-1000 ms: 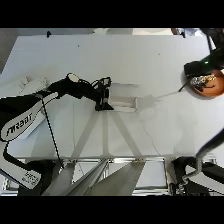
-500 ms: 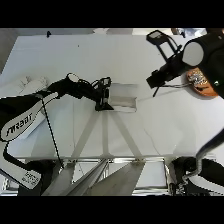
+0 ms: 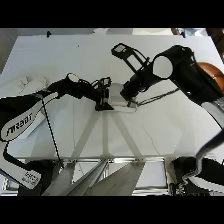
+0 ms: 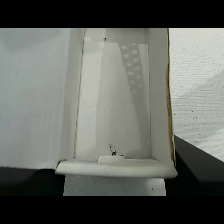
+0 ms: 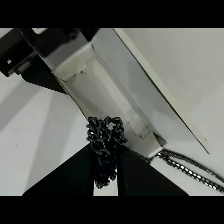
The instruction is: Fold the box and place the chain.
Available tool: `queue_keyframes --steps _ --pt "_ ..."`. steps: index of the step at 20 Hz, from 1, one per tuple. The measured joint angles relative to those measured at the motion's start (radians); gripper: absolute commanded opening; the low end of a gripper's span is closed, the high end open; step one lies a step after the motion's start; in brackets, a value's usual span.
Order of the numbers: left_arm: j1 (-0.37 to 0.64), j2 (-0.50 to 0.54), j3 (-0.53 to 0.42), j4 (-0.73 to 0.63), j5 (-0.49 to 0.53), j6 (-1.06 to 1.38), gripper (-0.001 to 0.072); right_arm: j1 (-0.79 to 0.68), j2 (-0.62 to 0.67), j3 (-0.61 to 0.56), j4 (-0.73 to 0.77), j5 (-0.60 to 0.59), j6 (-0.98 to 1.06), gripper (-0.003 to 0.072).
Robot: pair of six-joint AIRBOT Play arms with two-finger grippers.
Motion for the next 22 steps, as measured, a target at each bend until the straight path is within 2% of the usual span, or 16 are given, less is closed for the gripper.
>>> queue_keyframes --steps 2,3,4,5,9,13,14,15,16,17,22 --pt "0.000 0.000 0.000 0.000 0.000 0.000 0.0279 0.007 -0.032 0.000 0.014 -0.007 -0.006 0.0021" --pt "0.000 0.000 0.000 0.000 0.000 0.000 0.0279 0.009 -0.047 0.000 0.020 -0.010 -0.008 0.0094" --pt "0.000 0.000 0.000 0.000 0.000 0.000 0.0279 0.010 -0.060 0.000 0.020 -0.010 -0.009 0.0232" --pt "0.000 0.000 0.000 0.000 0.000 0.000 0.0279 0.011 -0.069 0.000 0.017 -0.011 -0.010 0.0282" --pt "0.000 0.000 0.000 0.000 0.000 0.000 0.0279 0.013 -0.080 0.000 -0.045 -0.013 0.000 0.0281" --pt "0.000 0.000 0.000 0.000 0.000 0.000 0.0279 -0.013 -0.063 0.000 -0.187 0.010 0.052 0.0291" --pt "0.000 0.000 0.000 0.000 0.000 0.000 0.0279 -0.040 -0.059 0.000 -0.217 0.024 0.072 0.0374" --pt "0.000 0.000 0.000 0.000 0.000 0.000 0.0279 -0.071 -0.057 0.000 -0.236 0.041 0.091 0.0425" --pt "0.000 0.000 0.000 0.000 0.000 0.000 0.0279 -0.113 -0.056 0.000 -0.248 0.064 0.113 0.0426" --pt "0.000 0.000 0.000 0.000 0.000 0.000 0.0279 -0.158 -0.054 0.000 -0.263 0.083 0.132 0.0471" --pt "0.000 0.000 0.000 0.000 0.000 0.000 0.0279 -0.390 -0.064 -0.003 -0.256 0.174 0.183 0.0485"
